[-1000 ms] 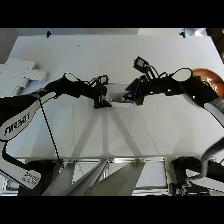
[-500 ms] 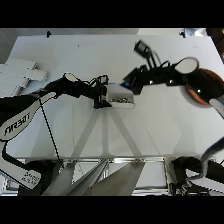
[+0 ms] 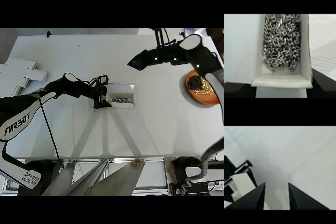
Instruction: Fold the box and place the chain.
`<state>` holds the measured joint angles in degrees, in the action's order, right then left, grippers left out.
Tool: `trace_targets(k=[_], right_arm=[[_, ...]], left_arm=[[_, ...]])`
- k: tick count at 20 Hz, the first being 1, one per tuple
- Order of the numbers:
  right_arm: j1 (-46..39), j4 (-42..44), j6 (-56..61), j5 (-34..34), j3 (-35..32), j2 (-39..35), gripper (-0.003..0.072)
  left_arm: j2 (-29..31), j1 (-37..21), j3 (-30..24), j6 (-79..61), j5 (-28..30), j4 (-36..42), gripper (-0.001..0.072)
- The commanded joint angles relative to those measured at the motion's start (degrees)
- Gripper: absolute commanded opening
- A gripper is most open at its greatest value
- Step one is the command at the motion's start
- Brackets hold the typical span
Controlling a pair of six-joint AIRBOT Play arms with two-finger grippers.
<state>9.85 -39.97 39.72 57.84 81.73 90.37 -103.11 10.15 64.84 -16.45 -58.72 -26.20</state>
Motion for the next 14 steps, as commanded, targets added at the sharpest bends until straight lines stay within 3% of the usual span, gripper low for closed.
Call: trace_targets(k=[1, 4, 14], right_arm=[[-0.37, -0.81, 1.55, 4.44, 1.73, 6.05, 0.0307], [1.09, -0.20, -4.50, 8.46, 1.70, 8.02, 0.0318], [5.73, -0.37, -14.58, 12.33, 1.70, 8.44, 0.0318]], left_arm=[[-0.02, -0.04, 0.00, -0.02, -0.02, 0.00, 0.0281], [-0.02, -0.04, 0.00, -0.02, 0.00, 0.00, 0.0281], [-0.02, -0.04, 0.00, -0.02, 0.00, 0.00, 0.0281]])
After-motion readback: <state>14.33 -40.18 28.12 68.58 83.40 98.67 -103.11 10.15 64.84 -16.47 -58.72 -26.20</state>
